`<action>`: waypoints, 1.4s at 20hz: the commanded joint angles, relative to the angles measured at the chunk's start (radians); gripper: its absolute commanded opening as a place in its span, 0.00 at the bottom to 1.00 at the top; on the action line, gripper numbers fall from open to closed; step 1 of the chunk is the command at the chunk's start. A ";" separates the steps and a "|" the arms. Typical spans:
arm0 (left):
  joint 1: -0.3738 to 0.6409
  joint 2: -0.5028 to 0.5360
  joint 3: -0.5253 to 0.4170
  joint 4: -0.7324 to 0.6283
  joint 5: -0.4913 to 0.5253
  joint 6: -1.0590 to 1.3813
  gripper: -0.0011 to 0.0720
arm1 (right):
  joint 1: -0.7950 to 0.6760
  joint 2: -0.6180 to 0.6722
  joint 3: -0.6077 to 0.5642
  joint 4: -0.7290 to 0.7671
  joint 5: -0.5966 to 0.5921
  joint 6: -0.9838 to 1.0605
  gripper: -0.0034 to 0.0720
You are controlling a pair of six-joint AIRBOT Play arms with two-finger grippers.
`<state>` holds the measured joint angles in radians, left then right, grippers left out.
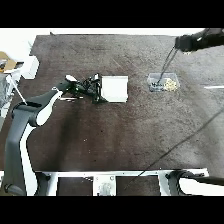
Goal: Fold the box and place the chain.
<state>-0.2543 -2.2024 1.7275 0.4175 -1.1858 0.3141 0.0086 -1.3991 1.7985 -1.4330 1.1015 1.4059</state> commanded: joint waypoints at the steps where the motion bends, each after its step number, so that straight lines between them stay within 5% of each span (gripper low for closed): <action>1: 0.000 0.001 0.000 0.000 0.000 0.000 0.65 | 0.034 0.154 0.001 -0.044 -0.141 -0.004 0.05; 6: 0.000 0.001 0.000 0.000 0.000 0.000 0.65 | 0.138 0.278 0.001 -0.048 -0.373 -0.072 0.05; 12: 0.000 0.001 0.000 0.000 0.000 0.000 0.65 | 0.295 0.286 -0.025 -0.047 -0.407 -0.088 0.05; 17: 0.000 0.001 0.000 0.000 0.000 0.000 0.65 | 0.390 0.286 -0.145 -0.043 -0.427 -0.089 0.05; 28: 0.000 0.001 0.000 0.000 0.000 0.000 0.65 | 0.507 0.160 -0.472 0.061 -0.684 -0.074 0.05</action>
<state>-0.2543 -2.2024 1.7275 0.4175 -1.1858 0.3141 0.4866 -1.1851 1.3945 -1.3941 0.4679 1.3304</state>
